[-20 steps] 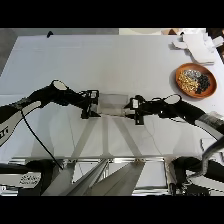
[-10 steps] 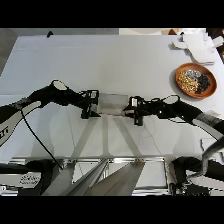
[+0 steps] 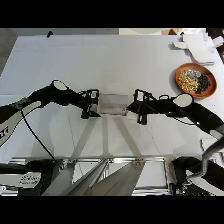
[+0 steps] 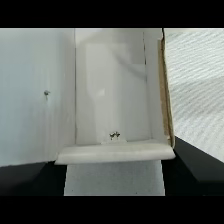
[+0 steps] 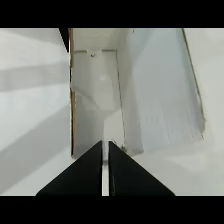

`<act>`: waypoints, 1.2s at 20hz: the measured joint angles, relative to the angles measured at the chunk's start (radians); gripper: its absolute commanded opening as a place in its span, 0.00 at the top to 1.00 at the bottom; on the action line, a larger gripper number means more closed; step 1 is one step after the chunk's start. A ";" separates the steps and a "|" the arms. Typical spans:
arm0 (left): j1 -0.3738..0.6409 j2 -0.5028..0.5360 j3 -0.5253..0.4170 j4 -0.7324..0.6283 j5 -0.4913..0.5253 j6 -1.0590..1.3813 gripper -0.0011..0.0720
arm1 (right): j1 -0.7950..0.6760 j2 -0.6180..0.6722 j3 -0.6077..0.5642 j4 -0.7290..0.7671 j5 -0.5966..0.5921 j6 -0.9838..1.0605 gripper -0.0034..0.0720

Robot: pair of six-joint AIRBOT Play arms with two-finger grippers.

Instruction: Fold the box and place the chain.

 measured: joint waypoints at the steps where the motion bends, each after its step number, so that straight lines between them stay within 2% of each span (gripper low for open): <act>1: 0.000 0.000 0.000 0.000 0.000 0.000 0.52 | 0.000 0.043 0.000 -0.061 0.000 0.077 0.94; 5: 0.000 0.000 0.000 0.001 -0.001 0.000 0.52 | 0.000 0.177 0.000 -0.322 -0.030 0.465 0.94; 8: 0.000 0.000 0.000 0.001 -0.002 0.000 0.52 | -0.009 0.212 -0.001 -0.537 -0.056 0.838 0.95; 12: 0.000 0.000 0.000 0.001 -0.002 0.000 0.52 | -0.069 0.208 -0.023 -0.648 -0.064 1.159 0.95; 17: 0.000 0.000 0.000 0.001 -0.002 0.000 0.52 | -0.159 0.101 -0.067 -0.514 -0.022 1.289 0.95; 24: 0.000 0.000 0.000 0.001 -0.002 0.000 0.52 | -0.186 -0.103 -0.082 -0.185 0.019 1.194 0.95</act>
